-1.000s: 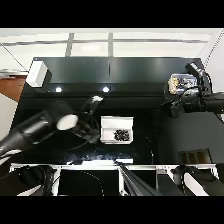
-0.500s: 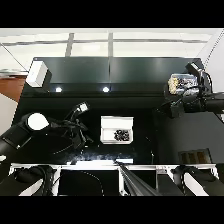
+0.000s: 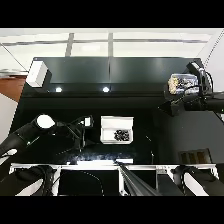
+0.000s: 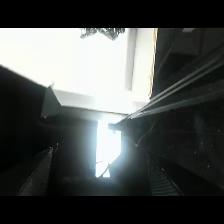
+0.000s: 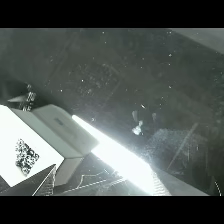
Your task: Fold the box and place the chain.
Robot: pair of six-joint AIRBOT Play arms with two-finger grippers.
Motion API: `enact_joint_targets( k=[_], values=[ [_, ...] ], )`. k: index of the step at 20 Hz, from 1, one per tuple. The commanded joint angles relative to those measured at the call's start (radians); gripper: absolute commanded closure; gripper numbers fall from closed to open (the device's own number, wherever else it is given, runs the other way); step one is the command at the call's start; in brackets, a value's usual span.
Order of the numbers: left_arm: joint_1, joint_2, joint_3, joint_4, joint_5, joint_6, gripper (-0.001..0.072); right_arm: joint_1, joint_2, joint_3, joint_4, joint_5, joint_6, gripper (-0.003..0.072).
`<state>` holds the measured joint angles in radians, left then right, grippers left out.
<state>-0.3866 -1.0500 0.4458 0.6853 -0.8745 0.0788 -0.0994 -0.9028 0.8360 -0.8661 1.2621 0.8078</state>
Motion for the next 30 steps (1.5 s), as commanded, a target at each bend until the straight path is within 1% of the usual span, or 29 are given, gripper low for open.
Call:
enact_joint_targets(
  k=[1, 5, 9, 11, 14, 18, 21, 26, 28, 30],
  values=[
    [0.001, -0.042, -0.002, -0.103, -0.017, 0.152, 0.0007, 0.0, 0.001, 0.0, 0.002, -0.006, 0.001, -0.0022],
    [0.001, -0.121, 0.021, -0.125, -0.029, 0.185, 0.0011, 0.0, 0.001, 0.0, 0.002, -0.001, 0.001, -0.0022],
    [-0.022, -0.129, 0.027, -0.197, -0.02, 0.212, 0.0011, 0.0, 0.001, 0.0, 0.002, 0.002, 0.001, -0.0022],
    [-0.051, -0.134, 0.027, -0.197, 0.004, 0.257, 0.0011, 0.0, 0.001, 0.0, 0.002, 0.005, 0.001, -0.0022],
    [-0.077, -0.135, 0.029, -0.209, 0.068, 0.251, 0.0011, 0.026, 0.001, 0.0, 0.0, 0.021, 0.0, -0.0022],
    [-0.08, -0.135, 0.029, -0.216, 0.079, 0.25, 0.0011, 0.085, 0.001, 0.0, -0.003, -0.008, 0.0, -0.0022],
    [-0.08, -0.134, 0.03, -0.222, 0.114, 0.246, 0.001, 0.095, 0.0, 0.0, -0.006, -0.028, 0.0, -0.0022],
    [-0.085, -0.136, 0.046, -0.225, 0.1, 0.257, 0.0011, 0.095, 0.0, 0.0, -0.006, -0.029, 0.0, -0.0022],
    [-0.098, -0.153, 0.046, -0.222, 0.067, 0.27, 0.0011, 0.095, 0.0, 0.0, -0.006, -0.029, 0.001, -0.0022],
    [-0.127, -0.154, 0.051, -0.207, 0.088, 0.277, 0.001, 0.095, 0.0, 0.0, -0.006, -0.029, 0.0, -0.0022]
  ],
)
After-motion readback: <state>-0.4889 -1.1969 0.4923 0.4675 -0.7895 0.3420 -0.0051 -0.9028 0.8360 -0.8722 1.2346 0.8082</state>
